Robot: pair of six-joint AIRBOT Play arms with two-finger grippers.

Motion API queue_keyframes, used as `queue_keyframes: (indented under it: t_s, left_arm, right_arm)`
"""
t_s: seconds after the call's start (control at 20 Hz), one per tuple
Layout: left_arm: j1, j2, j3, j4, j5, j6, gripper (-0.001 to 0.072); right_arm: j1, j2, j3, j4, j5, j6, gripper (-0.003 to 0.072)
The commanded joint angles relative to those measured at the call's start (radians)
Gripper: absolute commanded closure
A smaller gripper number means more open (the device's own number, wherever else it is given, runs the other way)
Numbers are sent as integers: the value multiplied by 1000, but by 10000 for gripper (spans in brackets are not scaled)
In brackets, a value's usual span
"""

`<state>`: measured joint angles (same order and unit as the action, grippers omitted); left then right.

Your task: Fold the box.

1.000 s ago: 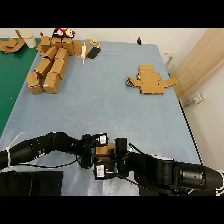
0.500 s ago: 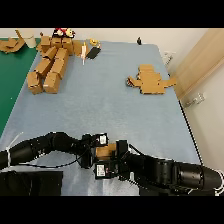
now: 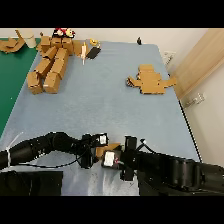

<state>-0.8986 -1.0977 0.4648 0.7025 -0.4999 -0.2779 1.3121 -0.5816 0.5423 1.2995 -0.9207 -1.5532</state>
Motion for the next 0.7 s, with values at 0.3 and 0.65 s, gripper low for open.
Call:
queue_keyframes:
  t_s: [0.3,0.65]
  left_arm:
    - [1,0,0,0,0,0,196]
    - [1,0,0,0,0,0,195]
  right_arm:
    - [-16,103,-334,695,363,734,685]
    - [-118,23,-392,541,824,954,684]
